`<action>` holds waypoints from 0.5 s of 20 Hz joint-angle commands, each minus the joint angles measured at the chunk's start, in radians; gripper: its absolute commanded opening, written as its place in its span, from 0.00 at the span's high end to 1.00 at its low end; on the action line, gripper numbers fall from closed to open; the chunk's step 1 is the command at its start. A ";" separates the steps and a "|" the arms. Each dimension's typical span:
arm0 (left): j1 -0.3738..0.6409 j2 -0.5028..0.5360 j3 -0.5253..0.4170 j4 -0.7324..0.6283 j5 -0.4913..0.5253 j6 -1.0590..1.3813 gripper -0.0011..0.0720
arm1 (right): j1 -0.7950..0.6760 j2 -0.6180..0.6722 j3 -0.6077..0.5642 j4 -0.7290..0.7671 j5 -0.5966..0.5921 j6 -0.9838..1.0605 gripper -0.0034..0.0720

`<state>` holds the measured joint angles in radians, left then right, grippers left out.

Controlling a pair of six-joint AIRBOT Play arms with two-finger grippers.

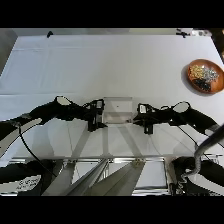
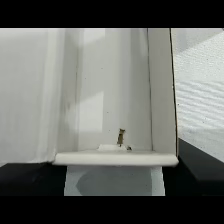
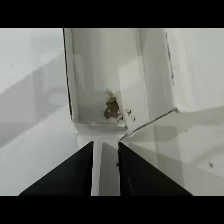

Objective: Fold the box and place the chain.

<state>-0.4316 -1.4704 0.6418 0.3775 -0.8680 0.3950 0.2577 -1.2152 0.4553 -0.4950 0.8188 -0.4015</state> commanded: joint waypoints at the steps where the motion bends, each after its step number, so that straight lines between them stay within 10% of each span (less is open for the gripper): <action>1: 0.000 0.001 0.000 0.000 0.000 0.001 0.61 | 0.027 0.001 0.000 0.100 -0.031 -0.085 0.71; 10: 0.000 0.001 0.000 0.000 0.000 0.001 0.61 | 0.061 -0.001 0.000 0.142 -0.081 -0.160 0.72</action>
<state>-0.4316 -1.4704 0.6418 0.3775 -0.8680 0.3958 0.3073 -1.2152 0.4553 -0.3717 0.7609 -0.5323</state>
